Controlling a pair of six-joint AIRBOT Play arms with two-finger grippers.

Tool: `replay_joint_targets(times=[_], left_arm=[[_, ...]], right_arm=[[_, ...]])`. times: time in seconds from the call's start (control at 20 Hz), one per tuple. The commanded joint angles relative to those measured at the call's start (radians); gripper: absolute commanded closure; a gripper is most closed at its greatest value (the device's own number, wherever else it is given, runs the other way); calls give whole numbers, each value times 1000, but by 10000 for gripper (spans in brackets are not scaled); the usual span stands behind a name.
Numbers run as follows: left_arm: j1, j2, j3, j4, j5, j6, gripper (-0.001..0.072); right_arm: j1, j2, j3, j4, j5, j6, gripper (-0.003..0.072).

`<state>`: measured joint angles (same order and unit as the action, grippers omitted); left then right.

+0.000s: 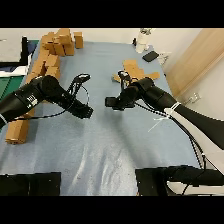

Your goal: Fold the box.

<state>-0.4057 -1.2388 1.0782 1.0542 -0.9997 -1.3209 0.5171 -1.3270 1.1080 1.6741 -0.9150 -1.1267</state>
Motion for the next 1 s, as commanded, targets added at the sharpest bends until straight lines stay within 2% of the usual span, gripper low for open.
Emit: replay_joint_targets(times=[0.0,0.15,0.2,0.25,0.3,0.4,0.45,0.5,0.55,0.6,0.65,0.75,0.8,0.85,0.95], left_arm=[[0,-1,1,-3,49,0,696],[0,-1,1,-11,84,0,696],[0,-2,1,-15,87,0,696],[0,-2,1,-19,102,-2,696],[0,-2,1,-21,112,-13,695],[0,-2,1,-22,129,-55,694],[0,-2,1,-22,134,-87,693],[0,-2,1,-21,136,-113,568],[0,-2,1,-21,138,-141,249],[1,-2,1,-21,141,-172,180],[1,-2,1,-22,145,-189,180],[0,-2,1,-22,145,-220,180],[0,-2,1,-22,144,-226,180],[1,-2,1,-22,145,-228,179],[1,-2,1,-21,159,-251,179]], right_arm=[[0,0,2,8,46,10,681],[-47,0,29,-96,76,9,680],[-82,0,57,-146,48,8,547],[-121,0,85,-204,22,-11,270],[-166,-1,113,-293,0,-58,222],[-275,-4,158,-506,-12,-61,307],[-351,-16,188,-546,-4,-64,335],[-451,-48,237,-527,5,-91,334],[-554,-95,290,-457,13,-146,334],[-667,-159,355,-314,16,-234,334],[-764,-224,412,-135,19,-333,331],[-930,-358,512,323,23,-556,218],[-981,-414,550,486,29,-660,202],[-1016,-471,602,572,34,-722,202],[-1040,-574,716,583,40,-761,202]])
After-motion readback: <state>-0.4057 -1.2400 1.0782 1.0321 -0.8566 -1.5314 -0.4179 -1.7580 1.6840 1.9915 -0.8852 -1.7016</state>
